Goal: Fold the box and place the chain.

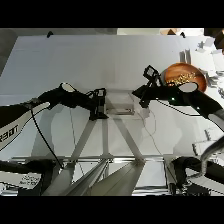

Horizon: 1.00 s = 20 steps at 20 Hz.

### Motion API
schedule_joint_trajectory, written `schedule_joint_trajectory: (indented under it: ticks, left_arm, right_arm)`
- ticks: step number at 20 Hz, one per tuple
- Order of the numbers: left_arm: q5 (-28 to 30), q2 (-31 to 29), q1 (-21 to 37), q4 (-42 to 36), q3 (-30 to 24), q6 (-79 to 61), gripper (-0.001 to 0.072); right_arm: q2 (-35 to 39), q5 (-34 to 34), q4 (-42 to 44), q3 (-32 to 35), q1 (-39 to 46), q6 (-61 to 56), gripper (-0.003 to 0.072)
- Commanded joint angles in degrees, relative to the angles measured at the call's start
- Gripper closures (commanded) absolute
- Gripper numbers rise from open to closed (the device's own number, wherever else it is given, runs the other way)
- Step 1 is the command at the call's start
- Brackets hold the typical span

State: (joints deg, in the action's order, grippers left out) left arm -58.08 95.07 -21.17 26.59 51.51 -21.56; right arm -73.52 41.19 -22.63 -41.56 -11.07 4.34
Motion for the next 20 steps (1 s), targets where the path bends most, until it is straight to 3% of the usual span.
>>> schedule_joint_trajectory:
  ticks: [1,7,12,15,17,20]
  left_arm:
    - [0.02,-0.02,0.00,0.00,0.00,-0.02,0.0529]
    - [0.02,-0.02,0.00,-0.02,0.00,-0.02,0.0529]
    - [0.02,0.00,0.00,0.00,0.00,-0.02,0.0529]
    - [0.02,0.00,0.00,0.00,-0.02,-0.04,0.0529]
    - [0.02,-0.02,0.00,0.00,0.00,-0.02,0.0529]
    - [0.02,0.00,0.00,0.00,0.00,-0.04,0.0529]
  right_arm:
    - [-4.63,-3.10,1.44,-0.04,-0.07,-0.02,0.0680]
    - [-5.22,-2.38,-1.27,-0.07,-2.08,0.57,0.0678]
    - [4.90,0.76,-20.52,-0.04,-1.88,-4.66,0.0678]
    - [11.08,8.39,-26.25,-0.04,0.57,-4.81,0.0680]
    - [11.32,14.69,-29.49,0.22,1.99,-4.79,0.0678]
    - [10.51,11.28,-31.41,2.29,0.35,-4.33,0.0679]
